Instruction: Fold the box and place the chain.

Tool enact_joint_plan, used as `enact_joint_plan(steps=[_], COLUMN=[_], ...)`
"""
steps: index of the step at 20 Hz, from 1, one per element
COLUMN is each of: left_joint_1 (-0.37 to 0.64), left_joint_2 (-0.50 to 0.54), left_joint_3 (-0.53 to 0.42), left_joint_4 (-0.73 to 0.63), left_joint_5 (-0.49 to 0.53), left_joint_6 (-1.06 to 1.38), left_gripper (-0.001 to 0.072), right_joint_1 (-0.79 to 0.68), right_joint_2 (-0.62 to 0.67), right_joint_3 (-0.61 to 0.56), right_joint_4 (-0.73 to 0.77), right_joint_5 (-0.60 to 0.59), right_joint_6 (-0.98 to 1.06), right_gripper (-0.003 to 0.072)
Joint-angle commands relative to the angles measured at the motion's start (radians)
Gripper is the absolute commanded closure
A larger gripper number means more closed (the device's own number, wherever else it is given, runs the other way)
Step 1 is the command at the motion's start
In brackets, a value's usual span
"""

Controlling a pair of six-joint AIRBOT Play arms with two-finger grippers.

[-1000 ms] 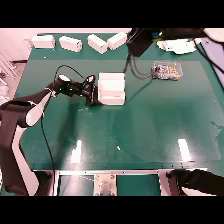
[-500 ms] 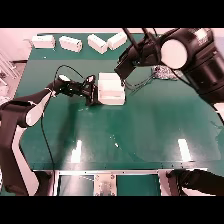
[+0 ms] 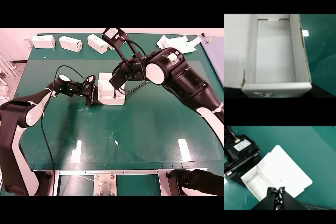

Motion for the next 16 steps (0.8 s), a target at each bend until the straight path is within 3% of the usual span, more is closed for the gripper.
enact_joint_plan(steps=[1,11,12,14,16], left_joint_1=[0.0,0.0,0.0,0.0,0.0], left_joint_2=[0.0,0.0,0.0,0.0,0.0], left_joint_3=[0.001,0.001,0.001,0.001,0.001], left_joint_4=[0.0,0.0,0.0,0.0,0.0], left_joint_5=[0.0,0.0,0.0,0.0,0.001], left_joint_6=[0.0,0.0,0.0,0.0,0.0], left_gripper=[0.0239,0.0239,0.0239,0.0239,0.0239], right_joint_1=[-0.023,-0.039,-0.04,-0.052,-0.078], right_joint_2=[-0.02,-0.161,-0.163,-0.158,-0.148], right_joint_3=[-0.051,-0.055,-0.055,-0.054,-0.054], right_joint_4=[0.049,0.103,0.104,0.102,0.101], right_joint_5=[-0.066,-0.098,-0.094,-0.084,-0.048], right_joint_6=[0.004,0.004,0.003,0.004,0.004], right_gripper=[0.0684,0.0682,0.0637,0.0137,0.0117])
